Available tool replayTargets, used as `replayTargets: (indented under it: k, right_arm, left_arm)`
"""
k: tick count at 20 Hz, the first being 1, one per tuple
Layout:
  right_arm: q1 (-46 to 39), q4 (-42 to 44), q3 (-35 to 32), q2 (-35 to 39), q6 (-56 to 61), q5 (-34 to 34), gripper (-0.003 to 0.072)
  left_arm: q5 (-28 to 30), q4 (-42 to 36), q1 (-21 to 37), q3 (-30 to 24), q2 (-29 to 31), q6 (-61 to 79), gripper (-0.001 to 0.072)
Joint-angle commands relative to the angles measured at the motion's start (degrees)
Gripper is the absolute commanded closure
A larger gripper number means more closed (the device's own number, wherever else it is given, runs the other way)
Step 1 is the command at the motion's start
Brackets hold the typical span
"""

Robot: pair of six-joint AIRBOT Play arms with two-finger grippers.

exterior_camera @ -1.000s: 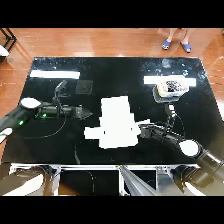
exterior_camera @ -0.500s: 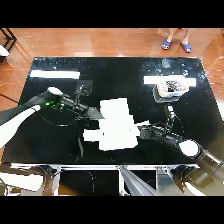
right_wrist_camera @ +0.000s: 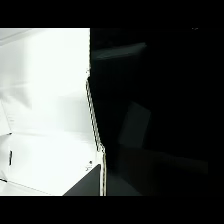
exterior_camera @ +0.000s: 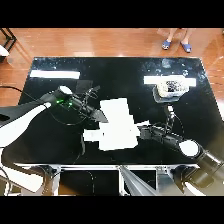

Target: Fold the box and place the chain.

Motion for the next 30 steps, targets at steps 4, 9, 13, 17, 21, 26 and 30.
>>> replayTargets:
  k: [4, 9, 13, 17, 21, 26, 30]
  right_arm:
    - [0.1, -0.5, 0.0, 0.0, 0.0, 0.0, 0.0667]
    - [0.1, -0.5, 0.0, 0.0, 0.0, 0.1, 0.0667]
    - [0.1, -0.5, 0.0, 0.0, 0.0, 0.1, 0.0667]
    - [0.1, -0.5, 0.0, 0.0, 0.0, 0.1, 0.0667]
    - [0.1, -0.5, 0.0, 0.0, 0.0, 0.1, 0.0667]
    - [0.0, -0.6, 0.0, 0.0, 0.0, -0.1, 0.0437]
    - [-4.5, -10.0, 3.2, 0.1, 0.0, 9.2, -0.0016]
  left_arm:
    - [-1.2, 2.4, -1.8, 1.8, -1.0, -0.1, 0.0092]
    - [-1.7, 3.8, -2.4, 2.3, -1.0, 1.6, 0.0116]
    - [-4.1, 6.7, -2.3, 2.3, -1.0, 1.6, 0.0366]
    - [-5.6, 9.1, -2.3, 2.4, -1.0, 1.6, 0.0473]
    - [-5.5, 9.2, -2.3, 2.4, -1.0, 1.6, 0.0594]
    - [-5.1, 9.2, -2.3, 2.9, -1.0, 3.0, 0.0693]
    - [-6.0, 10.2, -2.3, 4.5, 0.0, 3.2, 0.0694]
